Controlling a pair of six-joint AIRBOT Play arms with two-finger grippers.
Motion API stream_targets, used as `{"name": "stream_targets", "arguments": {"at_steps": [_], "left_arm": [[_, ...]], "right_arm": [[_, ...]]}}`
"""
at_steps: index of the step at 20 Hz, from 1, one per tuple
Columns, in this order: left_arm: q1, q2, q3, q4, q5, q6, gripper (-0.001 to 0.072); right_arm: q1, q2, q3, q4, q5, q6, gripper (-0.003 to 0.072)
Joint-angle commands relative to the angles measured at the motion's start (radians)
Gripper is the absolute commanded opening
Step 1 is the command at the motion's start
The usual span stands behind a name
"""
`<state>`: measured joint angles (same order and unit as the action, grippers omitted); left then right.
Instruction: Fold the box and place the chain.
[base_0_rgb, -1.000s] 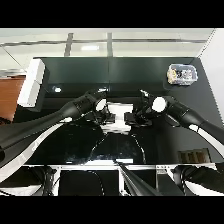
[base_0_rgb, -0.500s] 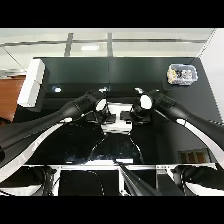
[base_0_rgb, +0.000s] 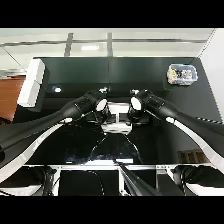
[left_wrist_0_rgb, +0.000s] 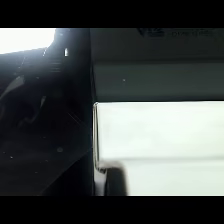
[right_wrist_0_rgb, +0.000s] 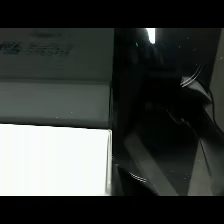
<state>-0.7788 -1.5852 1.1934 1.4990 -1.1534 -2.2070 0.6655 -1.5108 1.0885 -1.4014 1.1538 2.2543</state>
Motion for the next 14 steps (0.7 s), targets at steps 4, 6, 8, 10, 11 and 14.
{"name": "stream_targets", "arguments": {"at_steps": [4, 6, 8, 10, 11, 14], "left_arm": [[0.000, 0.000, 0.000, -0.001, 0.001, 0.000, 0.0025], [0.000, 0.000, 0.000, -0.001, 0.001, 0.000, 0.0025], [0.000, 0.000, 0.000, -0.001, 0.001, 0.000, 0.0025], [0.000, 0.000, 0.000, -0.001, 0.001, 0.000, 0.0025], [0.000, 0.000, 0.000, -0.001, 0.001, 0.000, 0.0025], [0.000, 0.000, 0.000, -0.001, 0.001, 0.000, 0.0025]], "right_arm": [[0.003, -0.011, 0.003, -0.006, 0.021, 0.016, 0.0011], [0.003, -0.010, 0.003, -0.006, 0.021, 0.017, 0.0018], [0.003, -0.011, 0.003, -0.006, 0.021, 0.017, 0.0171], [0.003, -0.010, 0.003, -0.006, 0.021, 0.017, 0.0025], [0.003, -0.010, 0.003, -0.006, 0.021, 0.017, 0.0011], [0.003, -0.010, 0.003, -0.007, 0.021, 0.017, 0.0011]]}}
